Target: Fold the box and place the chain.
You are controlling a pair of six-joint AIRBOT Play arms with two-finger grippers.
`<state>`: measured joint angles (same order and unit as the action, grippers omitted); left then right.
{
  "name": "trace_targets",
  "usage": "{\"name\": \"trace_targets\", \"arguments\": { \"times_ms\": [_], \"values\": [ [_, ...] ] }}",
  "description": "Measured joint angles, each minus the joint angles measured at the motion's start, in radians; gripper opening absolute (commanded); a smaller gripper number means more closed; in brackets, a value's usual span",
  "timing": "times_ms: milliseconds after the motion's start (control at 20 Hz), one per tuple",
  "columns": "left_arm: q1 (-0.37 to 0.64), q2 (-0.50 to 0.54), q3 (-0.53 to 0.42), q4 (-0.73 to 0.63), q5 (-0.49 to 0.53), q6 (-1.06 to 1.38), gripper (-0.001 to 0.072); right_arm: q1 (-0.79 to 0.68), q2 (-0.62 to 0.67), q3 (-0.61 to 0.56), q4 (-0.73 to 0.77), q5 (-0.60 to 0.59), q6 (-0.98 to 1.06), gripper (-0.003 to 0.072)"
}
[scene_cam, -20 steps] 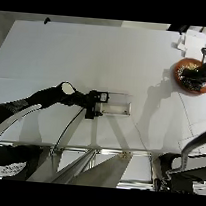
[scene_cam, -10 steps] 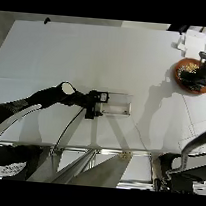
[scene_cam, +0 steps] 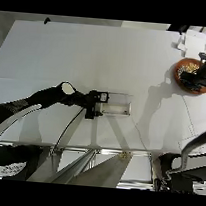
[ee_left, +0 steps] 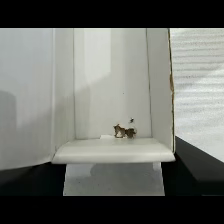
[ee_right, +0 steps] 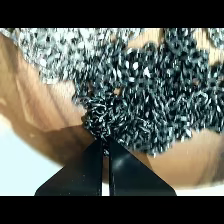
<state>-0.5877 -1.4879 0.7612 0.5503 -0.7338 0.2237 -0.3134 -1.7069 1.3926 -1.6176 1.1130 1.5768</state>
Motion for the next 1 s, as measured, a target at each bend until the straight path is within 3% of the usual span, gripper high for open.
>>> {"name": "trace_targets", "arguments": {
  "times_ms": [650,1000],
  "values": [
    [0.000,0.000,0.000,0.000,0.000,0.000,0.0013,0.000,0.379,0.000,0.035,0.176,-0.126,0.0014],
    [0.000,0.000,0.000,0.000,0.000,0.000,0.0013,0.003,0.622,-0.001,0.235,0.282,-0.201,0.0013]
  ]
}}
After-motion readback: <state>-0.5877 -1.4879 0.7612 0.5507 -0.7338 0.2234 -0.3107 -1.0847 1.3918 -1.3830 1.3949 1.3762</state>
